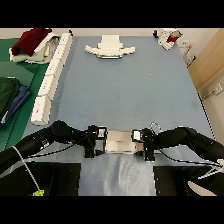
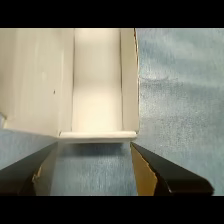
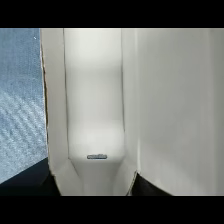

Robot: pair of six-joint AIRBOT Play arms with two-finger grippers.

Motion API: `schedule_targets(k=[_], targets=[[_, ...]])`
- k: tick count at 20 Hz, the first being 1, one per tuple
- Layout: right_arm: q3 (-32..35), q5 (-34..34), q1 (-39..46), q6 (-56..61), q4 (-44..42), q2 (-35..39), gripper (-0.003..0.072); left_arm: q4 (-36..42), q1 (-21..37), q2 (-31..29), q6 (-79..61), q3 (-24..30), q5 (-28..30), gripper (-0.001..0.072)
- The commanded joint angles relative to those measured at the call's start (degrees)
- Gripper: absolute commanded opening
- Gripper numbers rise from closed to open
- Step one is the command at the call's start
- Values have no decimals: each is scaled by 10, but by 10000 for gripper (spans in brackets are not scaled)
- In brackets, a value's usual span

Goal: Fold the box.

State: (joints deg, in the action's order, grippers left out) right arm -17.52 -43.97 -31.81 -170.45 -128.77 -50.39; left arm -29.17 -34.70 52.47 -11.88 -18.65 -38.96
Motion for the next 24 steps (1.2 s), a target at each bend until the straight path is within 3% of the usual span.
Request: schedule_targets(k=[1, 5, 14, 16, 24], targets=[[0, 0, 0, 0, 0, 0, 503, 61, -20, 28, -68, 2, 16, 695], [0, 0, 0, 0, 0, 0, 503, 63, -45, 45, -67, 3, 55, 695], [0, 0, 0, 0, 0, 0, 503, 63, -50, 58, -58, 1, 65, 692], [0, 0, 0, 0, 0, 0, 503, 61, -50, 59, -59, 1, 64, 503], [0, 0, 0, 0, 0, 0, 503, 62, -50, 58, -54, 0, 64, 505]])
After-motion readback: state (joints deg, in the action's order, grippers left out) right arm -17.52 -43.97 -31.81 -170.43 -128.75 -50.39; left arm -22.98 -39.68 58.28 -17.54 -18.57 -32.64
